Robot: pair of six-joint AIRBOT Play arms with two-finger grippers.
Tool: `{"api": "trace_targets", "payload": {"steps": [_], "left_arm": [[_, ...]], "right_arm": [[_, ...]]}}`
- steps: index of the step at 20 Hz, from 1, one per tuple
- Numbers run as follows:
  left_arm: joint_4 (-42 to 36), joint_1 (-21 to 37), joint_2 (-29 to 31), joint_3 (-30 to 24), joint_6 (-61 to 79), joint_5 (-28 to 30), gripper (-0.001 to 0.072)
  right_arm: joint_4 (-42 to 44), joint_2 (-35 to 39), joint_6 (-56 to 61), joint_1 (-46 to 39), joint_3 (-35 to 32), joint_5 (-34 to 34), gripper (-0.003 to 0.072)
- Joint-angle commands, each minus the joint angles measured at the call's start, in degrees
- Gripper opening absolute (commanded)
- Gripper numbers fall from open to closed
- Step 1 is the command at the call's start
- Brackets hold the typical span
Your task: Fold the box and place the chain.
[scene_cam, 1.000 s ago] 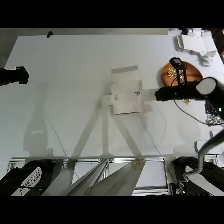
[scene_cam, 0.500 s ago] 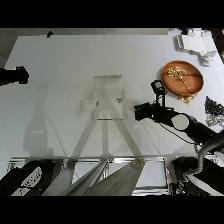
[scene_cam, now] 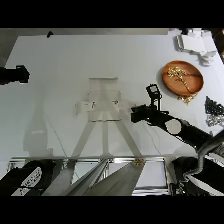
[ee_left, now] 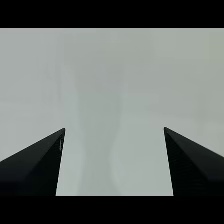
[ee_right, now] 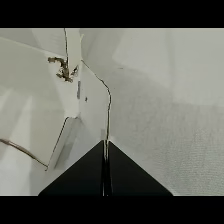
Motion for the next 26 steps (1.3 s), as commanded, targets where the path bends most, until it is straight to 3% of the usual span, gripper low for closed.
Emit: {"api": "trace_targets", "payload": {"steps": [1,5,9,13,15,18,22,26], "left_arm": [[-3.4,-0.2,0.0,0.0,0.2,1.7,0.0691],[-13.4,-1.1,-2.1,0.0,9.4,1.4,0.0690],[-27.3,-5.5,-9.9,0.9,19.6,0.5,0.0690],[-35.1,-9.0,-25.6,10.1,27.0,-15.1,0.0691],[-41.7,-10.3,-31.9,13.4,36.5,-19.8,0.0692],[-49.5,-12.2,-35.2,13.7,52.8,-18.7,0.0692],[-49.3,-13.4,-36.4,13.7,56.2,-12.8,0.0690],[-50.3,-14.8,-38.3,13.7,59.8,-14.7,0.0685]], "right_arm": [[0.1,-0.3,0.0,0.2,0.0,0.1,0.0008],[0.1,-0.2,0.0,0.2,0.0,0.1,0.0009],[0.1,-0.3,0.0,0.2,0.0,0.1,0.0009],[0.0,-0.3,-0.1,0.2,0.0,0.1,0.0009],[-0.1,-0.3,-0.2,0.2,0.0,0.0,0.0009],[-0.3,-0.3,-0.2,0.2,0.0,0.0,0.0009],[-0.3,-0.3,-0.2,0.2,0.0,0.0,0.0009],[-1.5,-0.3,-0.2,0.2,0.0,0.0,0.0012]]}}
